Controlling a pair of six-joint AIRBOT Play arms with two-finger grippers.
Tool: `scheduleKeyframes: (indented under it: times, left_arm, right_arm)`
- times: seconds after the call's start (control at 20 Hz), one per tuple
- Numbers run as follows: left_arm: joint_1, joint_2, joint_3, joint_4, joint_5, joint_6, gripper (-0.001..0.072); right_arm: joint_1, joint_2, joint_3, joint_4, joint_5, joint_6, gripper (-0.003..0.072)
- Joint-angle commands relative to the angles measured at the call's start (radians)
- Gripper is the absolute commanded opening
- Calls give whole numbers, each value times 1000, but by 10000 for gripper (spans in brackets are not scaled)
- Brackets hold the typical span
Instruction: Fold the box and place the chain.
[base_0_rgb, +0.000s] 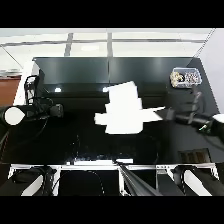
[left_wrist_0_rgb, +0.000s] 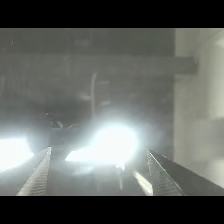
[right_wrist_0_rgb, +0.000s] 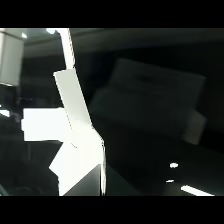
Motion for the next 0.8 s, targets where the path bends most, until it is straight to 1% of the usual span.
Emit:
scheduleKeyframes:
  times: [0.0, 0.1, 0.2, 0.25, 0.3, 0.35, 0.45, 0.55, 0.7, 0.75]
  left_arm:
    - [2, -96, 31, -222, 34, 183, 703]
    - [11, -239, 100, -466, -65, 388, 703]
    - [12, -377, 162, -695, -128, 563, 702]
    - [12, -439, 187, -795, -161, 635, 703]
    - [10, -491, 205, -862, -198, 690, 703]
    - [5, -539, 220, -900, -226, 725, 702]
    - [-4, -612, 239, -905, -277, 739, 703]
    - [-5, -665, 254, -889, -345, 774, 702]
    - [-12, -728, 286, -888, -389, 784, 702]
    - [-18, -759, 306, -888, -433, 792, 702]
  right_arm:
    - [230, 74, -171, 166, -264, -56, 15]
    - [334, 74, -173, 180, -327, -56, 15]
    - [402, 74, -173, 193, -381, -55, 15]
    - [423, 74, -173, 193, -395, -55, 15]
    - [436, 74, -173, 193, -395, -55, 14]
    - [444, 74, -173, 193, -394, -55, 14]
    - [455, 74, -173, 198, -395, -55, 15]
    - [455, 74, -173, 215, -394, -55, 15]
    - [455, 74, -173, 215, -378, -55, 15]
    - [455, 74, -173, 215, -373, -55, 15]
